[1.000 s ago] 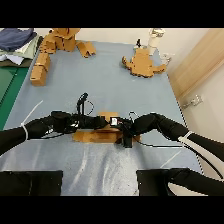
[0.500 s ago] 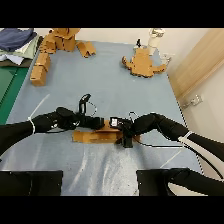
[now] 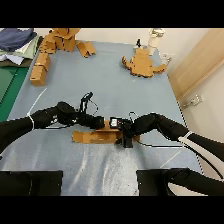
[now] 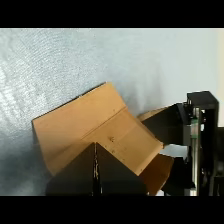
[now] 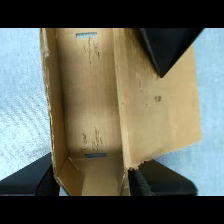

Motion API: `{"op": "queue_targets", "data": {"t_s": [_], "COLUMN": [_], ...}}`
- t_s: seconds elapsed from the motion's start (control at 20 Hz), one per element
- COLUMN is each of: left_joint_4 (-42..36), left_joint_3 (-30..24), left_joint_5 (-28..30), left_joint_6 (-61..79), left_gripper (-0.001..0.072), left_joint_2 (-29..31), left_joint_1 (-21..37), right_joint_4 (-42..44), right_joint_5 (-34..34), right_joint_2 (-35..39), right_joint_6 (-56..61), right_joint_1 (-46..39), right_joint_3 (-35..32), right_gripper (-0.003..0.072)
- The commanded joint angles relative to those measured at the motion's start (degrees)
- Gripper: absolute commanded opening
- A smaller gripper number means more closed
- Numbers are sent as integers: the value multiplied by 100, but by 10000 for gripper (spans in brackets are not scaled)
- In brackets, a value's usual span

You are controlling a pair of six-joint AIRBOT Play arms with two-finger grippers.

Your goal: Fold the box.

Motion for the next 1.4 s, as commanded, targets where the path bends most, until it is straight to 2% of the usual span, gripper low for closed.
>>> {"op": "queue_targets", "data": {"t_s": [0.0,0.15,0.35,0.4,0.5,0.7,0.85,0.9,0.95,1.0,1.15,1.35], "left_joint_4": [17,-247,-46,223,927,2380,3598,3947,4083,4092,3893,3283], "left_joint_3": [144,168,109,68,-68,-507,-769,-822,-848,-866,-863,-855], "left_joint_5": [-505,-645,-715,-970,-1239,-1211,-1215,-1213,-1198,-1185,-1161,-717], "left_joint_6": [302,1113,2371,2885,2966,2828,3222,3220,3211,3222,4026,4286], "left_gripper": [10,10,10,10,9,9,15,209,633,703,703,703], "left_joint_2": [37,284,761,872,1102,1915,2424,2472,2457,2420,2253,1963], "left_joint_1": [131,341,487,483,437,199,87,87,90,87,85,87], "right_joint_4": [2,2,2,2,2,2,2,2,2,2,2,2], "right_joint_5": [11,11,9,9,9,-50,-50,-50,-50,-50,-50,-48], "right_joint_2": [0,0,0,0,0,0,0,0,0,0,0,0], "right_joint_6": [4,4,4,7,4,7,7,7,4,7,4,4], "right_joint_1": [0,0,0,0,0,0,0,0,-2,0,0,-2], "right_joint_3": [7,7,7,7,7,7,7,7,7,7,7,7], "right_gripper": [502,502,502,502,502,502,502,502,502,502,502,502]}}
